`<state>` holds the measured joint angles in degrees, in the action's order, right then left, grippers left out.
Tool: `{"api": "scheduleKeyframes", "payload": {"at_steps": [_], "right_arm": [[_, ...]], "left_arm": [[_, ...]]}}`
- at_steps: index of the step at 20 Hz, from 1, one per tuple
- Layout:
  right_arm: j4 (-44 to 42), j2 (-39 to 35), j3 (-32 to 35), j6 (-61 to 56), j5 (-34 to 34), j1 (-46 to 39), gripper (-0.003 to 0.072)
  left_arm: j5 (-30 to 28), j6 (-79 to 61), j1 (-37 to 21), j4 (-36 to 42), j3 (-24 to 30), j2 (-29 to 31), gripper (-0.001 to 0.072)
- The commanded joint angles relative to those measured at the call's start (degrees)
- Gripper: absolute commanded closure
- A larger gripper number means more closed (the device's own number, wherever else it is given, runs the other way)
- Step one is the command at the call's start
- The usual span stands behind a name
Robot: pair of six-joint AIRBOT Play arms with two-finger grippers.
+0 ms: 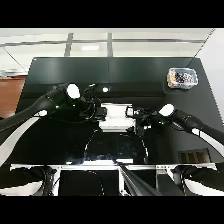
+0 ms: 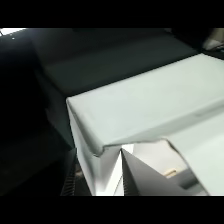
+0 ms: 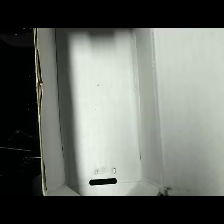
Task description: Fold the box and place the chain.
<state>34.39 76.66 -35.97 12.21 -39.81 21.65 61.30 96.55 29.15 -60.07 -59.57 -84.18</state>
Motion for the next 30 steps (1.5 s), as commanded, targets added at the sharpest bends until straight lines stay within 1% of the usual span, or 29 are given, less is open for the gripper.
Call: {"api": "scheduleKeyframes", "payload": {"at_steps": [1, 6, 11, 12, 14, 17, 22, 23, 24, 25, 26, 27, 28, 30], "right_arm": [[0.00, 0.02, -0.02, -0.02, -0.04, 0.02, 0.0208], [0.00, 0.02, -0.02, 0.00, -0.04, 0.02, 0.0208], [0.00, 0.02, -0.02, -0.02, -0.04, 0.02, 0.0208], [0.00, 0.02, -0.02, 0.00, -0.04, 0.02, 0.0208], [0.00, 0.02, -0.02, 0.00, -0.04, 0.02, 0.0208], [0.00, 0.02, -0.02, 0.00, -0.04, 0.02, 0.0208], [0.00, 0.02, -0.02, 0.00, -0.04, 0.02, 0.0207], [0.00, 0.02, -0.02, 0.00, -0.04, 0.02, 0.0208], [0.00, 0.02, -0.02, 0.00, -0.04, 0.02, 0.0207], [0.00, 0.02, -0.02, 0.00, -0.04, 0.02, 0.0208], [0.00, 0.02, -0.02, 0.00, -0.04, 0.02, 0.0208], [0.00, 0.02, -0.02, -0.02, -0.04, 0.02, 0.0208], [0.00, 0.02, -0.02, 0.00, -0.04, 0.02, 0.0208], [0.00, 0.02, -0.02, 0.00, -0.04, 0.02, 0.0208]], "left_arm": [[-0.98, 5.84, 2.32, -4.46, -0.07, -0.04, 0.0383], [-1.11, 17.29, 7.30, -17.09, -1.18, -0.55, 0.0384], [1.77, 23.52, 11.06, -20.11, -6.45, -4.59, 0.0384], [2.80, 26.32, 11.67, -21.53, -6.80, -5.07, 0.0384], [4.28, 28.72, 12.31, -21.94, -6.80, -5.62, 0.0384], [4.33, 31.95, 12.37, -22.25, -6.82, -5.75, 0.0384], [4.37, 33.05, 13.03, -23.41, -6.82, -5.81, 0.0384], [4.33, 33.75, 13.09, -23.43, -6.84, -5.81, 0.0401], [4.31, 33.81, 13.09, -23.21, -6.82, -5.81, 0.0503], [4.11, 33.81, 13.14, -23.02, -6.84, -5.81, 0.0567], [4.13, 33.81, 13.14, -22.93, -6.84, -5.81, 0.0575], [4.44, 33.81, 13.16, -22.93, -6.84, -5.81, 0.0675], [4.63, 33.81, 13.31, -22.97, -6.84, -5.81, 0.0688], [4.76, 33.79, 13.44, -23.02, -6.84, -5.81, 0.0688]]}}
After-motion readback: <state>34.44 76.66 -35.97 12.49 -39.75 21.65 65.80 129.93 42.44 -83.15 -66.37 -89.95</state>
